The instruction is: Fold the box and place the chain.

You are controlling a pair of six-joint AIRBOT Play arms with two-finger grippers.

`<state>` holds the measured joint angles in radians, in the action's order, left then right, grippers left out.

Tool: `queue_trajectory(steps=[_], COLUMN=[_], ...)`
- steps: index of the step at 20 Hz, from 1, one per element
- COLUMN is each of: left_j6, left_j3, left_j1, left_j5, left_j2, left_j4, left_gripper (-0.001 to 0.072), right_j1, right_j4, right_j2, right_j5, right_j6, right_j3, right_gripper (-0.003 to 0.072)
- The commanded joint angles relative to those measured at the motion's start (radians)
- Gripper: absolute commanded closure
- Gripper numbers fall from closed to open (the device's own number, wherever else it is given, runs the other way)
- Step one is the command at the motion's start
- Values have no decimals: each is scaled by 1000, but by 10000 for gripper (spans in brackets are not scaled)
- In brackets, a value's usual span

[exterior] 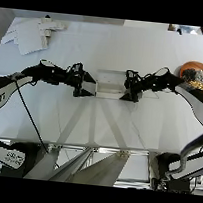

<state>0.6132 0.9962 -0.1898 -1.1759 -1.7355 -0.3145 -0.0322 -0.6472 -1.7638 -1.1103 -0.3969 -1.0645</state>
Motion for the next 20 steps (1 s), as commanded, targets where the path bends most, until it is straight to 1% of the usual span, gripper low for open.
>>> queue_trajectory(steps=[1,3,10,17,20], left_j6=[-34,-58,-83,-80,-76], left_j3=[1,5,6,15,15], left_j1=[-14,-20,-24,-81,-89], left_j5=[56,80,93,161,163], left_j2=[2,2,4,4,4], left_j4=[16,18,-6,-14,-14], left_gripper=[10,10,10,11,12], right_j1=[0,0,0,0,0], right_j4=[0,0,0,0,0], right_j2=[1,1,1,1,1], right_j5=[0,0,0,0,0], right_j6=[0,0,0,0,0], right_j3=[-1,-1,-1,-1,-1], right_gripper=[253,253,253,253,253])
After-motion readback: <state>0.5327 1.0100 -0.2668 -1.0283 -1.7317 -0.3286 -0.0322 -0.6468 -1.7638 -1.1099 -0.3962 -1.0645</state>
